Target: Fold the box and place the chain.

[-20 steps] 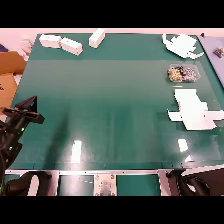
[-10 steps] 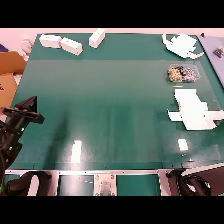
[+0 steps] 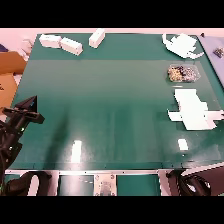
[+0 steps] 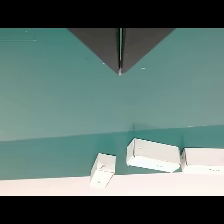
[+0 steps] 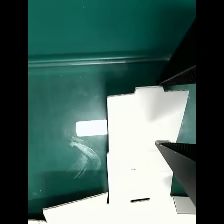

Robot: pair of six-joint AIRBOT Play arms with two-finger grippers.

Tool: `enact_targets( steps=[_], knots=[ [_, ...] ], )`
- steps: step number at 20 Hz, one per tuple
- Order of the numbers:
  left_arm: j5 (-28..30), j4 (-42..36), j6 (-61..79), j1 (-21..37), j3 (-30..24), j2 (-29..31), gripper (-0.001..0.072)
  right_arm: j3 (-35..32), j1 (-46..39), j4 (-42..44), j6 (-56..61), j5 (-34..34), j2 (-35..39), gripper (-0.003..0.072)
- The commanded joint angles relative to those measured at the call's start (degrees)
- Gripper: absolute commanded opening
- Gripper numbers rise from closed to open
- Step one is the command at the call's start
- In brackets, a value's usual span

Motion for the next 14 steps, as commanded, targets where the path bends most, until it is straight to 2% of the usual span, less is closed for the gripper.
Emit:
enact_targets(
  steps=[1, 9, 11, 14],
  knots=[
    [0.0, 0.0, 0.0, 0.0, 0.0, 0.0, 0.0021, 0.0, 0.1, 1.0, 0.7, 1.7, -0.1, 0.0417],
    [0.0, 0.0, 0.0, 0.0, 0.0, 0.0, 0.0021, -0.3, 0.8, 1.3, -1.1, 2.3, -3.3, 0.0414],
    [0.0, 0.0, 0.0, 0.0, 0.0, 0.0, 0.0021, -0.3, 0.8, 3.6, -1.4, 2.4, -3.7, 0.0413],
    [0.0, 0.0, 0.0, 0.0, 0.0, 0.0, 0.0021, -0.3, 1.1, 5.1, -1.4, 5.7, -4.2, 0.0413]
  ],
)
